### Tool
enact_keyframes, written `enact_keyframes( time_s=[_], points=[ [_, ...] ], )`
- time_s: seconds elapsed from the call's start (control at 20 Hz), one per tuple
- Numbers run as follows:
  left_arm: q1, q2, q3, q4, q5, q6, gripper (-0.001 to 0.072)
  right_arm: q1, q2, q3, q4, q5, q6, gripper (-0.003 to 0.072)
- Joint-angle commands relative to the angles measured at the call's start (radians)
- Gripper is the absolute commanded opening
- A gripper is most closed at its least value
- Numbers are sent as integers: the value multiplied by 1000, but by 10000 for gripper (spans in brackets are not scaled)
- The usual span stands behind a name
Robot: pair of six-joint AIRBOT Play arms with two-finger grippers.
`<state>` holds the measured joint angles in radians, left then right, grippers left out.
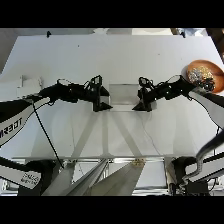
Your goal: Fold the box and place the chain.
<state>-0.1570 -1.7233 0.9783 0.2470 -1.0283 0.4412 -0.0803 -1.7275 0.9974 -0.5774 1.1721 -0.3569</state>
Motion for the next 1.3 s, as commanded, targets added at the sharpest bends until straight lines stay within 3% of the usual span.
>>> enact_keyframes(
  time_s=[0.0,0.2,0.4,0.55,0.7,1.25],
  points=[
    [-19,3,1,11,16,5,609,0,1,0,2,-2,0,339],
    [-64,12,1,85,79,-18,609,0,1,0,2,-2,0,339],
    [-121,17,1,124,238,-113,615,0,1,0,2,-2,0,339],
    [-122,18,1,113,247,-121,585,0,1,0,2,-2,0,339],
    [-110,18,1,93,241,-121,246,0,1,0,2,-2,0,339],
    [-113,18,1,82,239,-121,236,0,1,0,2,-2,0,339]
  ],
)
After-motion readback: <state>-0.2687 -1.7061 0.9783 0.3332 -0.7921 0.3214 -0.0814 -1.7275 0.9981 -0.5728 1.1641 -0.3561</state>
